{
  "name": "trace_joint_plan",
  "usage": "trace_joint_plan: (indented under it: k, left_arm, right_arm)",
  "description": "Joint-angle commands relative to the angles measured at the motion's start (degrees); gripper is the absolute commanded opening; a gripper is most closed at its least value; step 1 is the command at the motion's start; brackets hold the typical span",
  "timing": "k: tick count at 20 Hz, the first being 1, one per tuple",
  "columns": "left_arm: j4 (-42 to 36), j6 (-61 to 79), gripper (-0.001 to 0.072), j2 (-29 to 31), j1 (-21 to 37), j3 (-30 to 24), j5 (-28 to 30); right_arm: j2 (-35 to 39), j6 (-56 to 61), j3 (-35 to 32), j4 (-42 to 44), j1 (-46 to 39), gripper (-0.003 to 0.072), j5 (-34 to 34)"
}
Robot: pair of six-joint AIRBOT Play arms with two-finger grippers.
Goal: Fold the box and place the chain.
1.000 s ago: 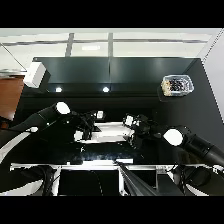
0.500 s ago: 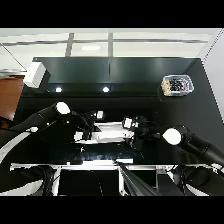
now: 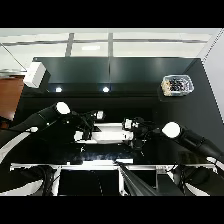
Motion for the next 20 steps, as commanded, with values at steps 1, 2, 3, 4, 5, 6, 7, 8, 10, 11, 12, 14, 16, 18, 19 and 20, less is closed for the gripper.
trace_joint_plan:
  k: [1, 2, 3, 4, 5, 6, 7, 8, 10, 11, 12, 14, 16, 18, 19, 20]
  left_arm:
    - [0.0, 0.0, 0.003, 0.0, 0.0, 0.0, 0.2]
    - [0.0, 0.0, 0.003, 0.0, 0.0, 0.0, 0.2]
    - [0.0, 0.0, 0.003, 0.0, 0.0, 0.0, 0.2]
    - [0.0, 0.0, 0.003, 0.0, 0.0, 0.0, 0.3]
    - [0.0, 0.0, 0.003, -0.1, 0.0, 0.0, 0.4]
    - [0.0, 0.0, 0.003, -0.2, 0.0, 0.0, 0.3]
    - [0.0, 0.0, 0.003, -0.3, 0.0, 0.0, 0.3]
    - [0.0, 0.0, 0.003, -0.4, 0.0, 0.0, 0.3]
    - [0.0, 0.0, 0.003, -0.5, 0.0, 0.0, 0.3]
    - [0.0, 0.0, 0.003, -0.5, 0.0, 0.0, 0.3]
    - [0.0, 0.0, 0.003, -0.5, 0.0, 0.0, 0.3]
    - [0.0, 0.0, 0.003, -0.5, 0.0, 0.0, 0.3]
    - [0.0, 0.0, 0.003, -0.5, 0.0, 0.0, 0.3]
    - [0.0, 0.0, 0.003, -0.5, 0.0, 0.0, 0.3]
    - [0.0, 0.0, 0.003, -0.5, 0.0, 0.0, 0.3]
    - [0.0, 0.0, 0.003, -0.5, 0.0, 0.0, 0.3]
  right_arm:
    - [-3.2, -10.0, 0.0, 5.6, -0.7, 0.0713, 2.0]
    - [-4.4, -11.5, 0.0, 6.0, -0.7, 0.0713, 1.8]
    - [-5.6, -12.3, 0.0, 6.0, -0.7, 0.0713, 1.2]
    - [-6.6, -13.0, 0.0, 6.0, -0.7, 0.0713, 0.5]
    - [-7.5, -13.9, 0.0, 5.9, -0.7, 0.0712, 0.1]
    - [-8.3, -14.1, 0.0, 5.9, -0.7, 0.0712, -0.3]
    - [-8.8, -14.1, 0.0, 5.9, -0.7, 0.0712, -0.8]
    - [-9.3, -14.2, 0.0, 5.9, -0.7, 0.0712, -1.4]
    - [-9.6, -14.2, 0.0, 6.0, -0.7, 0.0713, -2.5]
    - [-9.6, -14.2, 0.0, 6.0, -0.7, 0.0713, -2.4]
    - [-9.6, -14.2, 0.0, 6.0, -0.7, 0.0713, -2.5]
    - [-9.6, -14.2, 0.0, 6.0, -0.7, 0.0713, -2.5]
    - [-9.6, -14.2, 0.0, 6.0, -0.7, 0.0712, -2.6]
    - [-9.6, -14.2, 0.0, 6.0, -0.7, 0.0712, -2.6]
    - [-9.6, -14.2, 0.0, 6.0, -0.7, 0.0712, -2.6]
    - [-9.6, -14.2, 0.0, 6.0, -0.7, 0.0712, -2.6]
